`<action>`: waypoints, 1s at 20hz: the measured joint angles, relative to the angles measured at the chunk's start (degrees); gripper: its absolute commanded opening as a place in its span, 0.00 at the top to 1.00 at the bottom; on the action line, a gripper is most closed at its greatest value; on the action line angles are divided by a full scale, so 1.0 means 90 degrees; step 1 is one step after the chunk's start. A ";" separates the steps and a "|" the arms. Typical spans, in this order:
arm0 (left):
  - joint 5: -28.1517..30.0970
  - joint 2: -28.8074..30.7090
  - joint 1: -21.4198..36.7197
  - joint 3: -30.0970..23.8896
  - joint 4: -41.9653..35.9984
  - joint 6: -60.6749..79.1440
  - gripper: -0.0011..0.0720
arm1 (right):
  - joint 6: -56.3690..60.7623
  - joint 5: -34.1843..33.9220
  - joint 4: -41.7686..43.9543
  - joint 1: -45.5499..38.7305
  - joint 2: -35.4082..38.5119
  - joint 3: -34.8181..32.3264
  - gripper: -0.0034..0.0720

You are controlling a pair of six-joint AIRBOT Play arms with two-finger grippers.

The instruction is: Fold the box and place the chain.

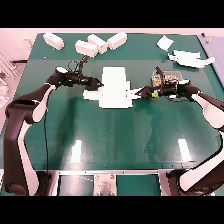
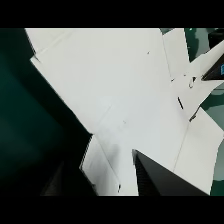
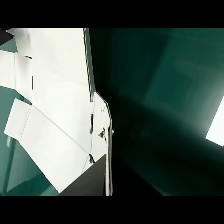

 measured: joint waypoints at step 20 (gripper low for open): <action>0.0163 -0.0228 -0.0233 0.0117 -0.0491 0.0389 0.69 | -0.0005 -0.0002 -0.0005 0.0000 0.0000 0.0000 0.95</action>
